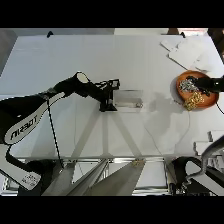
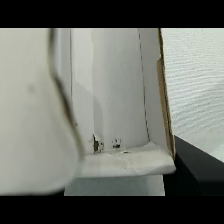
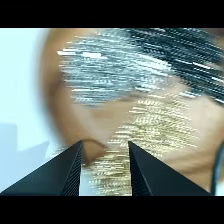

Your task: Fold the box and place the chain.

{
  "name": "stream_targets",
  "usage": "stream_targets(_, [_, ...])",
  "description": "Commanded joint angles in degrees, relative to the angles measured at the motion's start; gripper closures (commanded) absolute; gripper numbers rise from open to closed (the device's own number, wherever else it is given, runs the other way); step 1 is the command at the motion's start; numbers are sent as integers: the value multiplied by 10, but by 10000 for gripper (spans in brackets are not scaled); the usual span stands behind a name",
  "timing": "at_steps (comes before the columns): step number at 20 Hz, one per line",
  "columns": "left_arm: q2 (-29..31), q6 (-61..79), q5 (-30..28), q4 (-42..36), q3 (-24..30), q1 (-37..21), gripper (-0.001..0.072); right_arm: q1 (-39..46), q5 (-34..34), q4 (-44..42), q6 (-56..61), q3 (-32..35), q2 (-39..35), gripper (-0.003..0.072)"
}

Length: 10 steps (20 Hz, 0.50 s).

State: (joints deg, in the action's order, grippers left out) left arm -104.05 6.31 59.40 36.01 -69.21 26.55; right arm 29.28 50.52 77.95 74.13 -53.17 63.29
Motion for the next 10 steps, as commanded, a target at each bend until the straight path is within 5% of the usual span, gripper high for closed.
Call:
stream_targets(1, [0, 0, 0, 0, 0, 0, 375, -73, 44, -111, -136, 0, -20, 366])
stream_targets(6, [0, 0, 0, 0, 0, 0, 375, -219, 111, -118, -372, 0, -20, 428])
stream_targets(10, [0, 0, 0, 0, 0, 0, 375, -256, 113, -118, -485, 0, -12, 490])
